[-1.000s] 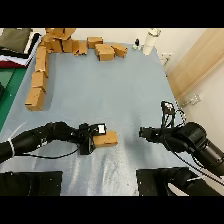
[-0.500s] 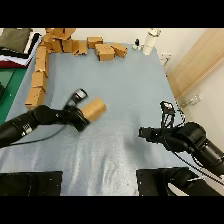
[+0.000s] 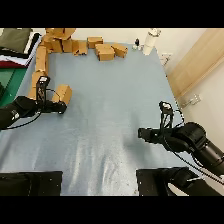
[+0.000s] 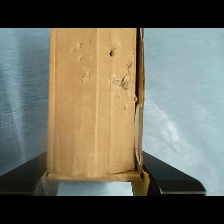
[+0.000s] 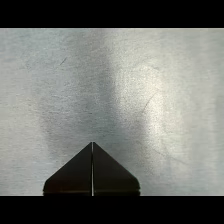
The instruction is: Fold the box.
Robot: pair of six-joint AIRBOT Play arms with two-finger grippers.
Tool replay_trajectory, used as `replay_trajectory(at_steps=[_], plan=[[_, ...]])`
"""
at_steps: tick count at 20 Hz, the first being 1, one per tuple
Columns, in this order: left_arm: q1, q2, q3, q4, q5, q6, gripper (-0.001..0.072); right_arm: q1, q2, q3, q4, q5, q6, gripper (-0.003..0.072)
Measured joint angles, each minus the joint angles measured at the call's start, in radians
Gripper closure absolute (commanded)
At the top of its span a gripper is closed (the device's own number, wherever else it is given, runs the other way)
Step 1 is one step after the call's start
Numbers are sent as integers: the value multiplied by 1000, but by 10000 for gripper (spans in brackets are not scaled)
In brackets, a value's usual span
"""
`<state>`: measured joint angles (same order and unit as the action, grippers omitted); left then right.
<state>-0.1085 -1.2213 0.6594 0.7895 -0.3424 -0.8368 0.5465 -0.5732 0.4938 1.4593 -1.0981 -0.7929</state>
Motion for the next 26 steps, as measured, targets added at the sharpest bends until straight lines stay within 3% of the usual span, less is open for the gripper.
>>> replay_trajectory(at_steps=[8,21,23,26], plan=[[70,-129,84,3,93,-24,238,0,0,0,26,7,-18,684],[180,-151,107,46,84,-46,234,-1,0,1,34,12,-37,684],[181,-152,108,73,74,-46,18,-1,0,1,33,14,-38,684],[183,-156,108,93,63,-46,17,-1,0,1,33,17,-38,684]])
